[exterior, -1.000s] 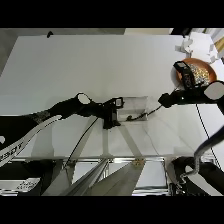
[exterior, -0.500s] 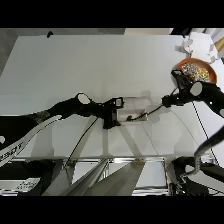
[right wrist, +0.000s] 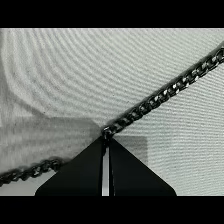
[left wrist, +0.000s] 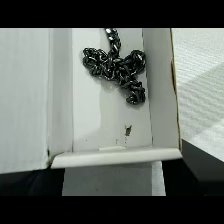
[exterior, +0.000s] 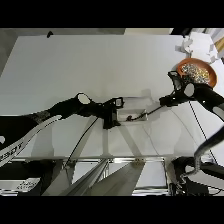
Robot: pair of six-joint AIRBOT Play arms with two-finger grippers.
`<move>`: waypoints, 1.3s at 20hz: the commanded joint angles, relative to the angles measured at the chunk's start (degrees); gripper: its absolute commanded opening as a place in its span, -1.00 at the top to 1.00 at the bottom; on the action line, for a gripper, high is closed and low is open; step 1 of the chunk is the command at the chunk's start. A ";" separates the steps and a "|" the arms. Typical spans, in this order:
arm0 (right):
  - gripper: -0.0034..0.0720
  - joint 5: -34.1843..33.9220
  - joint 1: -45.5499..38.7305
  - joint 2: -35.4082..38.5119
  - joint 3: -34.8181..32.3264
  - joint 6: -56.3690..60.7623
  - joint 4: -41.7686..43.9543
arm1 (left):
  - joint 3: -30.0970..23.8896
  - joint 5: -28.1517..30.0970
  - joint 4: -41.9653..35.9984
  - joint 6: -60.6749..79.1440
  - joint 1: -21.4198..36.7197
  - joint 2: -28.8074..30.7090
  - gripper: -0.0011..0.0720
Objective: Fold the box and place the chain.
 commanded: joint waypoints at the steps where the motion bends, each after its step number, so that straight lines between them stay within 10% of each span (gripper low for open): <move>1: 0.87 0.55 0.48 1.66 -0.04 0.02 0.15 | -0.02 0.00 0.00 0.00 0.00 0.04 0.40; 15: 0.87 14.19 8.70 35.43 -0.09 -4.57 12.81 | -0.02 -0.44 0.00 0.00 0.00 0.02 0.40; 26: 0.87 0.92 34.99 25.31 -0.52 3.13 13.51 | -0.02 -0.42 0.00 0.00 0.00 0.04 0.40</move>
